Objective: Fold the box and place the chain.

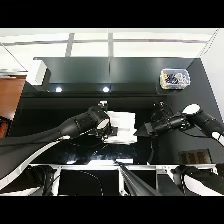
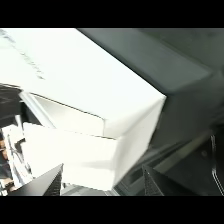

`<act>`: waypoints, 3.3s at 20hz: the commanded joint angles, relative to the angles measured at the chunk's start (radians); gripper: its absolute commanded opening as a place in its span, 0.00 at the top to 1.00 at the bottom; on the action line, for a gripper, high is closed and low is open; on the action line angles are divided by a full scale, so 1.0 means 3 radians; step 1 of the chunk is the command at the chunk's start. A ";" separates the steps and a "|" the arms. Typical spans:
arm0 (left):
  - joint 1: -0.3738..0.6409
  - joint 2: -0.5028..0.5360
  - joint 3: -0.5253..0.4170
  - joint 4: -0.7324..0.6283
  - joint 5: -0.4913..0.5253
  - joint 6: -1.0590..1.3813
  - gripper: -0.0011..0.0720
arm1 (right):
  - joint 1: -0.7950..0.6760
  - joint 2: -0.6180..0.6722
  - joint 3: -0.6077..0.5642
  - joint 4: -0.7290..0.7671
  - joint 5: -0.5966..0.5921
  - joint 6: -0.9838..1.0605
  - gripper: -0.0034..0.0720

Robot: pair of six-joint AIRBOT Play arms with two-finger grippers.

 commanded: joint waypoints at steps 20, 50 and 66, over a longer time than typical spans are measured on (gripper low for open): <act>-0.0001 -0.0003 0.0003 0.0000 -0.0010 0.0000 0.95 | 0.1890 0.0001 0.0746 -0.2505 -0.0993 0.3419 0.24; -0.0001 -0.0003 0.0003 0.0000 -0.0027 0.0000 0.95 | 0.2486 -0.0243 0.0941 -0.3250 -0.0895 0.4695 0.94; -0.0001 -0.0003 0.0003 -0.0001 -0.0032 0.0000 0.95 | 0.2486 -0.0242 0.0941 -0.3170 -0.0881 0.4699 0.89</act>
